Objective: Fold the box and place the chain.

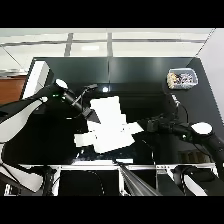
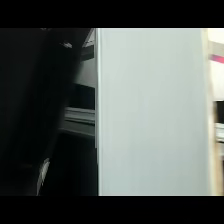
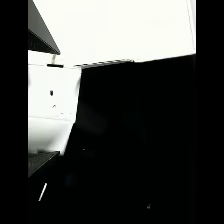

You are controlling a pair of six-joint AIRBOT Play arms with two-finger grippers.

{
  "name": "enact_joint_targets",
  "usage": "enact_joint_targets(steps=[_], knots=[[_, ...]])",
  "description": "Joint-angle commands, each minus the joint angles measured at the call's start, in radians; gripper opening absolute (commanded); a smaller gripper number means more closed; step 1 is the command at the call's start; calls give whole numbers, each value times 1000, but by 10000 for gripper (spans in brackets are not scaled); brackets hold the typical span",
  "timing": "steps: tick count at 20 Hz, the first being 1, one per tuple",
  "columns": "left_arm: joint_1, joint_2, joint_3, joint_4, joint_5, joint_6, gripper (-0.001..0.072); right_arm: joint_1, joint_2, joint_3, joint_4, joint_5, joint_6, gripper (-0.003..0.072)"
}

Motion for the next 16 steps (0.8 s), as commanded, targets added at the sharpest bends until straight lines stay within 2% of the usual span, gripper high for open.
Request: enact_joint_targets(steps=[1, 2, 4, 7, 9, 11, 13, 16], knots=[[-28, 82, -3, 20, 47, 44, 24, -39, 1, 147, -275, 145, 3, 690], [-47, 119, -11, 26, 89, 59, 24, -41, 1, 217, -356, 199, 2, 690], [-102, 206, -48, 43, 238, 107, 24, -40, 1, 330, -451, 286, -30, 689], [-182, 265, -91, 61, 496, 241, 26, -28, 0, 351, -478, 338, -187, 685], [-211, 262, -87, 89, 506, 413, 26, 7, 0, 319, -531, 320, -252, 685], [-250, 261, -86, 179, 494, 563, 26, 55, 0, 262, -539, 276, -320, 685], [-279, 254, -86, 261, 535, 555, 26, 112, 0, 198, -539, 222, -384, 685], [-283, 231, -87, 242, 573, 552, 28, 187, 0, 117, -542, 109, -469, 685]])
